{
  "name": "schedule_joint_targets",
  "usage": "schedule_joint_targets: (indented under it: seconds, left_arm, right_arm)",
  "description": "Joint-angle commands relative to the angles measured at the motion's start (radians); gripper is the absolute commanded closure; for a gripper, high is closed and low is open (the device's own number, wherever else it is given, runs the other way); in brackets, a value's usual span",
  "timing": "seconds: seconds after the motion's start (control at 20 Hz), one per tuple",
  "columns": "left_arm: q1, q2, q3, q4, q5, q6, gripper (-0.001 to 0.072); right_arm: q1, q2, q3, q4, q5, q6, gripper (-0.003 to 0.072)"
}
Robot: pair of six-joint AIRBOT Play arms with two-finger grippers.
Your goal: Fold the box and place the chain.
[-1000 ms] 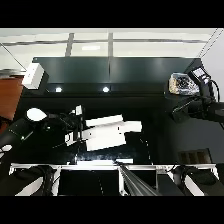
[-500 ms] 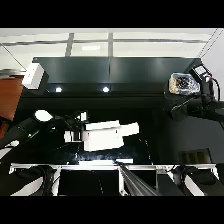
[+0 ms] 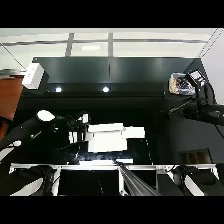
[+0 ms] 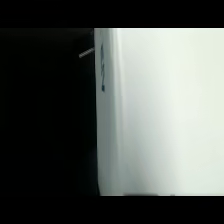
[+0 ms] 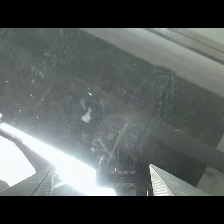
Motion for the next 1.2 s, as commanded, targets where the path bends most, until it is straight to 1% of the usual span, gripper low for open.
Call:
schedule_joint_targets:
  seconds: [0.0, 0.2, 0.4, 0.55, 0.7, 0.8, 0.95, 1.15]
  left_arm:
    - [-0.014, -0.023, 0.001, -0.018, 0.002, 0.045, 0.0674]
    - [-0.018, -0.061, 0.043, -0.011, 0.001, 0.045, 0.0674]
    - [-0.023, -0.097, 0.080, 0.027, 0.010, 0.001, 0.0674]
    - [-0.030, -0.098, 0.080, 0.025, 0.027, -0.006, 0.0674]
    - [-0.068, -0.101, 0.080, 0.068, 0.084, -0.047, 0.0674]
    - [-0.093, -0.103, 0.080, 0.109, 0.095, -0.059, 0.0674]
    - [-0.109, -0.105, 0.080, 0.127, 0.117, -0.081, 0.0674]
    - [-0.109, -0.105, 0.080, 0.120, 0.131, -0.092, 0.0674]
  right_arm:
    - [0.000, -0.002, -0.011, 0.009, -0.011, 0.000, -0.0015]
    - [0.000, -0.002, -0.011, 0.046, -0.021, 0.000, -0.0015]
    - [0.000, -0.002, -0.011, 0.054, -0.022, 0.000, -0.0015]
    - [0.000, -0.002, -0.011, 0.054, -0.021, -0.004, -0.0015]
    - [0.000, -0.005, -0.011, 0.055, -0.020, -0.022, -0.0015]
    - [0.000, -0.011, -0.017, 0.071, -0.015, -0.048, -0.0015]
    - [0.000, -0.013, -0.061, 0.129, -0.006, -0.139, -0.0015]
    - [0.000, -0.014, -0.170, 0.237, -0.008, -0.323, -0.0016]
